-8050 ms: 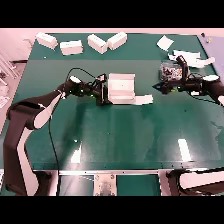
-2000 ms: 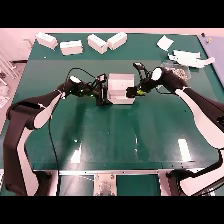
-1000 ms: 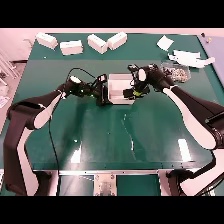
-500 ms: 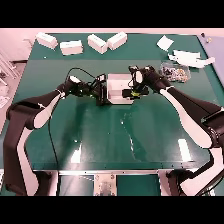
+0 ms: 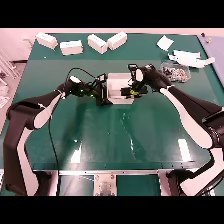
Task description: Fold the box and place the chain.
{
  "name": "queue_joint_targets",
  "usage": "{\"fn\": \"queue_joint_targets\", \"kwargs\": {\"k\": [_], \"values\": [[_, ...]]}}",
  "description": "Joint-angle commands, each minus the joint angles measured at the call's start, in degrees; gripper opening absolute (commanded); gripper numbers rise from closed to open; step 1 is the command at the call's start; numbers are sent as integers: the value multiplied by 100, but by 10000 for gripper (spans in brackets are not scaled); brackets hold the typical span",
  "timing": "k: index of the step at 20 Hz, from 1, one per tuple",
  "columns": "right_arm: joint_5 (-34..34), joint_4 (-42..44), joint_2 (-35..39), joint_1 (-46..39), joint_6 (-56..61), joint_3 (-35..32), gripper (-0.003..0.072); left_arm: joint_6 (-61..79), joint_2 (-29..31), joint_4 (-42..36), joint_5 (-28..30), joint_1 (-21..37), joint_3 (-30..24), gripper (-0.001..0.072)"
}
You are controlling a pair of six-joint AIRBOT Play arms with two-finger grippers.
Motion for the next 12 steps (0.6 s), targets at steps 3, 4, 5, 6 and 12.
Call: {"fn": "queue_joint_targets", "kwargs": {"k": [3, 4, 5, 6, 12], "values": [[210, -271, 273, -151, -28, 179, 432, 11, 0, 17, -28, 4, -2, 562], [297, -348, 323, -190, -28, 179, 449, 11, 0, 17, -31, 4, -2, 562], [354, -433, 354, -232, -28, 179, 449, 11, 0, 17, -28, 4, -2, 562], [382, -529, 393, -284, -81, 181, 449, 11, 0, 17, -31, 4, -2, 562], [232, -1410, 702, -756, -544, 452, 446, 11, 0, 17, -31, 4, -2, 562]]}}
